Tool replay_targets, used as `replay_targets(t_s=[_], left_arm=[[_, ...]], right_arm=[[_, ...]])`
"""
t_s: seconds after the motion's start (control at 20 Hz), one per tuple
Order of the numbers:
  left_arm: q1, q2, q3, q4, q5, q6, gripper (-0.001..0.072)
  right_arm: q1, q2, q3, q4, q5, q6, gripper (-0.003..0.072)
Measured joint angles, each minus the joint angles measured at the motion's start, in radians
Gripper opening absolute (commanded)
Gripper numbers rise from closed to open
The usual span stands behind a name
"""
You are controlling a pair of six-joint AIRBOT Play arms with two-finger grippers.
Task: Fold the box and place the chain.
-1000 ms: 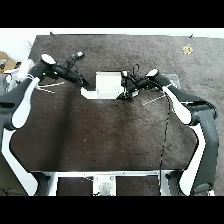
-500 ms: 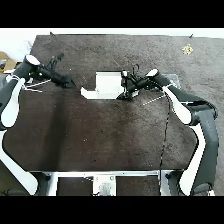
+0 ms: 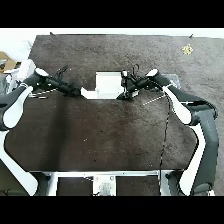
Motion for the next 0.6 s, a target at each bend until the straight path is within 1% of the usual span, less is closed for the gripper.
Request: replay_targets(t_s=[0.15, 0.4, 0.45, 0.5, 0.55, 0.6], left_arm=[[-0.036, -0.001, -0.005, -0.013, 0.034, -0.004, 0.0011], [-0.058, 0.001, 0.013, -0.031, 0.041, -0.003, 0.0014], [-0.062, 0.002, 0.022, -0.035, 0.034, -0.001, 0.0181], [-0.063, 0.002, 0.030, -0.038, 0.027, 0.001, 0.0453], [-0.063, 0.002, 0.039, -0.038, 0.021, 0.002, 0.0519], [-0.062, 0.002, 0.049, -0.040, 0.015, 0.002, 0.0518]], right_arm=[[0.000, 0.000, 0.000, 0.000, 0.000, 0.000, 0.0438], [0.000, 0.000, 0.000, 0.000, 0.000, 0.000, 0.0438], [0.000, 0.000, 0.000, 0.000, 0.000, 0.000, 0.0438], [0.000, 0.000, 0.000, 0.000, 0.000, 0.000, 0.0438], [0.000, 0.000, 0.000, 0.000, 0.000, 0.000, 0.0438], [0.000, 0.000, 0.000, 0.000, 0.000, 0.000, 0.0438]])
